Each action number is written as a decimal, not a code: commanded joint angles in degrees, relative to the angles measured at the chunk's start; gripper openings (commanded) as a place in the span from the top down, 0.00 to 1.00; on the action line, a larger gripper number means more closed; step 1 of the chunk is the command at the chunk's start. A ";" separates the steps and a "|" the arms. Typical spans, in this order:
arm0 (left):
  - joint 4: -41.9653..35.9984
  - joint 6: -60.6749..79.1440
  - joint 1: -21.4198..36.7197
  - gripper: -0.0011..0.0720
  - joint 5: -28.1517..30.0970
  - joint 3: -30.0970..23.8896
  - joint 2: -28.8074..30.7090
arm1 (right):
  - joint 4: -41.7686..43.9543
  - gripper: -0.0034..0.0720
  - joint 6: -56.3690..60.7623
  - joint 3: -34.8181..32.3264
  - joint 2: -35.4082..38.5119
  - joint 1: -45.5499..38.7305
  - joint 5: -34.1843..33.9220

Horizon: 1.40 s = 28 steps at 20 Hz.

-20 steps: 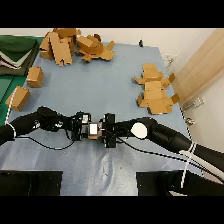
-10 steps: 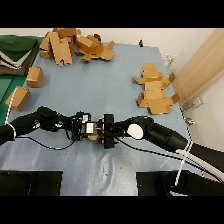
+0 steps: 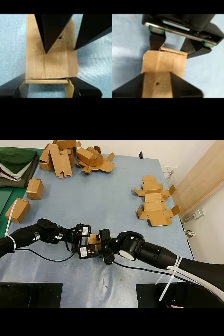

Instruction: Fold the box.

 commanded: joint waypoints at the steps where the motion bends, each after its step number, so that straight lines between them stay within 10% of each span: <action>1: 0.02 0.04 0.00 0.46 -0.04 0.04 -0.02 | -11.23 0.47 7.28 0.09 -0.26 2.67 0.09; 14: 0.02 0.04 0.00 0.46 -0.04 0.04 -0.02 | -9.60 0.78 7.30 5.01 0.72 6.16 4.50; 15: 0.02 0.04 0.00 0.46 -0.04 0.04 -0.02 | -9.60 0.77 7.30 5.09 0.72 6.16 5.66; 17: 0.02 0.07 0.00 0.46 -0.02 0.04 -0.02 | -9.35 0.33 9.29 5.09 0.72 6.14 6.78; 28: 0.02 0.04 0.00 0.46 -0.04 0.04 -0.02 | -13.73 0.31 12.87 5.14 -0.76 6.03 6.47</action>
